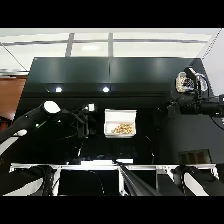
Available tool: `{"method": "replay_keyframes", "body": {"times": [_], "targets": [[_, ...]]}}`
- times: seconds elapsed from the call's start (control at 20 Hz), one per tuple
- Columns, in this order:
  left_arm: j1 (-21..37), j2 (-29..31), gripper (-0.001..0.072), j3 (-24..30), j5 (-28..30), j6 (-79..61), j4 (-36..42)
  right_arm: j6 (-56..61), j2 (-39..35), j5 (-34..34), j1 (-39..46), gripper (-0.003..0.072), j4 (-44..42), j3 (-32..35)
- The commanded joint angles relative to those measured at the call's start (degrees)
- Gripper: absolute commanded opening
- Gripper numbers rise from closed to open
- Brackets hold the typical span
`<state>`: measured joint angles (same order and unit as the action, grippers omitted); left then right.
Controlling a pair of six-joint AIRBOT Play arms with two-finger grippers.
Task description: Fold the box and place the chain.
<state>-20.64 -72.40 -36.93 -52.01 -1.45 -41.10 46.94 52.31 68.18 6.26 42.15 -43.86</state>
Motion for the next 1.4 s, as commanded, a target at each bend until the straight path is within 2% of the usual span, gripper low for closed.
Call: {"method": "replay_keyframes", "body": {"times": [0.0, 0.25, 0.7, 0.9, 1.1, 1.35], "targets": [[-3.0, -3.3, 0.0708, -1.9, 1.1, -2.5, 0.1, 0.0, 0.0, -0.5, 0.0, 0.0196, -0.1, 0.0], [-4.9, -5.6, 0.0709, -3.8, 2.0, -3.1, 4.5, 0.0, 0.0, -0.4, 0.0, 0.0195, -0.1, 0.0], [-6.9, -5.7, 0.0708, -3.9, 0.6, -3.0, 4.4, 0.0, 0.1, -0.5, 0.0, 0.0196, -0.1, 0.0], [-6.9, -5.9, 0.0707, -3.9, -0.6, -1.2, 1.1, 0.0, 0.1, -0.5, 0.0, 0.0195, -0.1, 0.0], [-8.4, -7.0, 0.0707, -3.9, 3.8, -1.2, 7.2, 0.0, 0.1, -0.5, 0.0, 0.0196, -0.1, 0.0], [-11.9, -7.9, 0.0707, -3.9, 7.1, -1.2, 7.6, 0.0, 0.1, -0.5, 0.0, 0.0196, -0.1, 0.0]]}}
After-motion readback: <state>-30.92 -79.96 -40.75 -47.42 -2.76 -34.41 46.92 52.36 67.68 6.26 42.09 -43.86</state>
